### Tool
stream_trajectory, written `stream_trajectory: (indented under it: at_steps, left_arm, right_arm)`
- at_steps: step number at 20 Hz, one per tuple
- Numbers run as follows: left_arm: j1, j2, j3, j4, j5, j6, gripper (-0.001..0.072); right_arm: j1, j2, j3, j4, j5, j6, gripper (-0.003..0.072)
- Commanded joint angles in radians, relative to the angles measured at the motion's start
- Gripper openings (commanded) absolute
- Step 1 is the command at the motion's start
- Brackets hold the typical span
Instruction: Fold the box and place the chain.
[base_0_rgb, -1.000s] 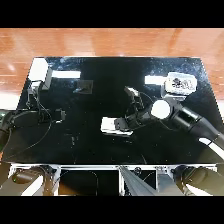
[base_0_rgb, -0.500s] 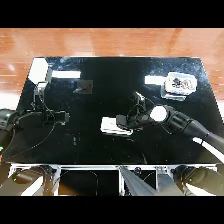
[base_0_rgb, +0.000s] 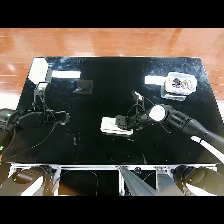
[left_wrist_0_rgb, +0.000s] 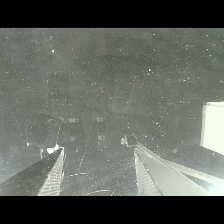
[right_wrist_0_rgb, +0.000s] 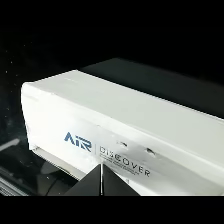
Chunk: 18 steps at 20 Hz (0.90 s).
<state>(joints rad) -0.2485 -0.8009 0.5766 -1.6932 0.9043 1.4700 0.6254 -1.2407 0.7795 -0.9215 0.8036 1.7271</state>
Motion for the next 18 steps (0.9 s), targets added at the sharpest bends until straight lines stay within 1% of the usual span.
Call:
stream_trajectory:
  at_steps: [1,3,5,6,8,11,14,16,17,18]
  left_arm:
    - [0.000,-0.001,0.001,-0.008,0.000,0.000,0.0545]
    - [0.000,-0.001,0.001,-0.022,0.000,0.000,0.0546]
    - [0.000,-0.001,0.002,-0.022,0.002,0.006,0.0545]
    - [0.000,-0.001,0.004,-0.024,0.006,0.019,0.0545]
    - [-0.001,-0.001,0.023,-0.071,0.023,0.082,0.0545]
    - [-0.001,-0.040,0.095,-0.210,0.051,0.263,0.0545]
    - [-0.013,-0.142,0.197,-0.319,0.127,0.487,0.0546]
    - [-0.069,-0.219,0.258,-0.331,0.187,0.701,0.0559]
    - [-0.109,-0.252,0.275,-0.330,0.195,0.828,0.0629]
    - [-0.149,-0.277,0.285,-0.328,0.188,0.948,0.0626]
  right_arm:
    - [-0.003,0.018,0.035,0.008,0.028,-0.020,0.0032]
    - [-0.019,0.040,0.043,0.002,0.056,-0.038,0.0031]
    - [-0.063,0.080,0.043,-0.038,0.099,-0.040,0.0031]
    - [-0.093,0.111,0.043,-0.075,0.130,-0.040,0.0031]
    - [-0.155,0.179,0.038,-0.187,0.211,-0.034,0.0031]
    - [-0.203,0.258,-0.019,-0.383,0.302,0.069,0.0031]
    - [-0.204,0.264,-0.105,-0.387,0.306,0.076,0.0031]
    - [-0.204,0.264,-0.154,-0.385,0.284,0.076,0.0031]
    - [-0.204,0.264,-0.167,-0.385,0.282,0.076,0.0031]
    - [-0.204,0.264,-0.171,-0.385,0.288,0.075,0.0031]
